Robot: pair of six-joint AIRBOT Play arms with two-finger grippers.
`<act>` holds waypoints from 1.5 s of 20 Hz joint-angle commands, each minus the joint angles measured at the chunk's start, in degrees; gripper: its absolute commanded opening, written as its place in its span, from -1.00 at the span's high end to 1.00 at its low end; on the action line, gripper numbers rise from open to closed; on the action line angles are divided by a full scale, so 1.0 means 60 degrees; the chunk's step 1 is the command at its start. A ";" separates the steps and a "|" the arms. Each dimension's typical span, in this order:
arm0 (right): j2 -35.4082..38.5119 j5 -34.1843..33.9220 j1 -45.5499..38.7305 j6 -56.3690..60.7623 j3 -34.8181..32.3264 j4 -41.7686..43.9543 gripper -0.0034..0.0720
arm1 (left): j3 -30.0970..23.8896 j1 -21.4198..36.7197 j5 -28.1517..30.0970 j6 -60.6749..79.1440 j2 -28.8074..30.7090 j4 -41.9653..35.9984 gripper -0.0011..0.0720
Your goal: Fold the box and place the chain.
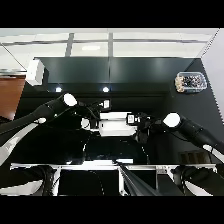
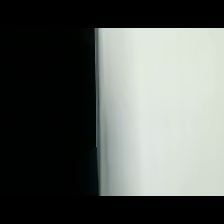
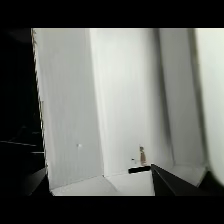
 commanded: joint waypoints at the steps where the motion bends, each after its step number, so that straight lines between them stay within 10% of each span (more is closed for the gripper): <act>1: 0.0404 -0.0379 -0.0022 0.0022 0.0098 -0.0331 -0.97 | -0.0004 -0.0007 -0.0033 0.0018 -0.0007 0.0004 0.90; 30: -0.1111 0.0827 -0.0761 -0.2495 0.0328 0.1235 -0.97 | 0.0007 -0.0007 -0.0827 0.0022 -0.0007 0.0007 0.90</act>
